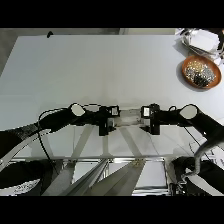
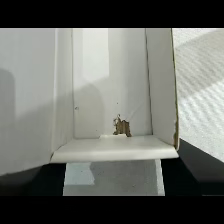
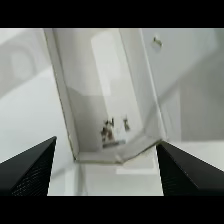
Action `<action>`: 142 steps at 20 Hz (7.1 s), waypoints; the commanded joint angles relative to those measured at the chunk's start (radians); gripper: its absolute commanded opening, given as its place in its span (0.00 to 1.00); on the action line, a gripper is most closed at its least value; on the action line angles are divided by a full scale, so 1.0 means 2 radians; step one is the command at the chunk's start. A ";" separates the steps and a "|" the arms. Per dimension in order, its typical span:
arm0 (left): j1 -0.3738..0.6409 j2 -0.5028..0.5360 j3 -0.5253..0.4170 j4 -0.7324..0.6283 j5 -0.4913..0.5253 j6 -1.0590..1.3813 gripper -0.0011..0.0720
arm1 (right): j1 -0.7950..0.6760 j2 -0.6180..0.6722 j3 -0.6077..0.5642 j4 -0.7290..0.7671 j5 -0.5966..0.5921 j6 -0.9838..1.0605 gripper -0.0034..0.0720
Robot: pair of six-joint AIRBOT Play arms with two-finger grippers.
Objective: Fold the box and place the chain.
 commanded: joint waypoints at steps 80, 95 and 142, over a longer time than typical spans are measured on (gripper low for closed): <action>0.000 0.001 0.000 0.038 -0.043 0.000 0.44 | 0.098 -0.012 0.032 -0.097 -0.001 0.139 0.24; 0.000 0.001 0.000 0.038 -0.043 0.000 0.44 | 0.030 0.082 0.032 -0.141 0.079 0.273 0.42; 0.000 0.001 0.000 0.038 -0.043 0.000 0.44 | -0.063 0.006 0.027 0.008 0.167 0.614 0.46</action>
